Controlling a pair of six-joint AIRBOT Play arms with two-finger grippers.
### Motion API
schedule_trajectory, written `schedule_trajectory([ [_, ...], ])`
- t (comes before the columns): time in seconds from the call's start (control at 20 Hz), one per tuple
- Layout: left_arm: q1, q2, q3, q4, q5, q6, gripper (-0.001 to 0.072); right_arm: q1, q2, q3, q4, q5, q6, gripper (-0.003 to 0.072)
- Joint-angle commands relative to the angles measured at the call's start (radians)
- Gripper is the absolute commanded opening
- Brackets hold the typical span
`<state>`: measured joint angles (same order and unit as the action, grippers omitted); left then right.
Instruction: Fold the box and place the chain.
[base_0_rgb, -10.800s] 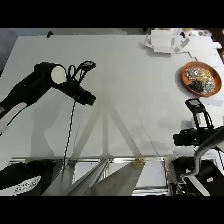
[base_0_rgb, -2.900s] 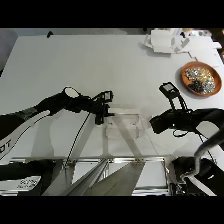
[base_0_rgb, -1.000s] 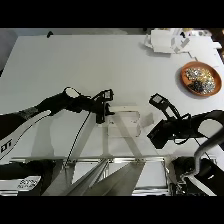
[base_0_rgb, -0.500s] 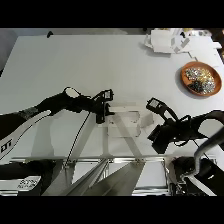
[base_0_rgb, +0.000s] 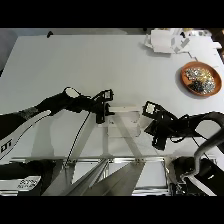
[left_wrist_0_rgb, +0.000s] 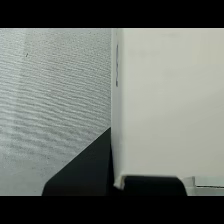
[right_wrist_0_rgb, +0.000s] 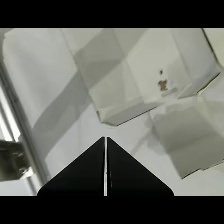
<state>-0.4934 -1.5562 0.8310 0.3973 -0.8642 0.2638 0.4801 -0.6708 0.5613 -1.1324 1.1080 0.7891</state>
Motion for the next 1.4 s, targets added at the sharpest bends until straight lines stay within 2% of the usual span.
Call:
schedule_trajectory([
  [0.0, 0.000, 0.000, 0.000, 0.000, 0.000, 0.000, 0.0011, 0.000, 0.000, -0.010, -0.015, -0.085, -0.093, 0.0018],
  [0.1, 0.000, 0.000, 0.000, 0.000, -0.002, 0.000, 0.0011, 0.003, 0.001, -0.042, -0.006, -0.140, -0.150, 0.0038],
  [0.2, 0.000, -0.001, 0.000, 0.000, -0.003, 0.000, 0.0011, 0.046, 0.006, -0.121, -0.005, -0.242, -0.241, 0.0327],
  [0.25, -0.001, -0.001, 0.000, 0.000, -0.003, 0.000, 0.0011, 0.084, 0.012, -0.163, -0.017, -0.299, -0.281, 0.0404],
  [0.3, 0.000, -0.001, 0.000, 0.000, -0.004, 0.000, 0.0011, 0.119, 0.014, -0.189, -0.027, -0.328, -0.315, 0.0441],
  [0.35, 0.000, 0.000, 0.000, 0.000, -0.003, 0.000, 0.0011, 0.154, 0.011, -0.202, -0.035, -0.333, -0.327, 0.0441],
  [0.4, 0.000, 0.000, 0.000, 0.000, -0.003, 0.000, 0.0011, 0.185, -0.003, -0.203, -0.041, -0.328, -0.325, 0.0500],
  [0.45, 0.000, 0.000, 0.000, 0.000, -0.003, 0.000, 0.0011, 0.208, -0.023, -0.203, -0.040, -0.339, -0.325, 0.0659],
  [0.5, 0.000, 0.000, 0.000, 0.000, -0.003, 0.000, 0.0011, 0.220, -0.052, -0.203, -0.040, -0.360, -0.326, 0.0697],
  [0.8, -0.001, 0.000, 0.000, 0.000, -0.004, 0.000, 0.0011, 0.225, -0.246, -0.204, -0.038, -0.594, -0.327, 0.0704],
  [1.0, 0.000, 0.000, 0.000, 0.000, -0.004, 0.000, 0.0011, 0.227, -0.260, -0.204, -0.051, -0.666, -0.327, 0.0703],
  [1.2, 0.000, 0.000, 0.000, 0.000, -0.004, 0.000, 0.0011, 0.227, -0.260, -0.198, -0.124, -0.661, -0.314, 0.0697],
  [1.35, 0.000, 0.000, 0.000, 0.000, -0.003, 0.000, 0.0011, 0.186, -0.260, -0.155, -0.129, -0.601, -0.308, 0.0696],
])
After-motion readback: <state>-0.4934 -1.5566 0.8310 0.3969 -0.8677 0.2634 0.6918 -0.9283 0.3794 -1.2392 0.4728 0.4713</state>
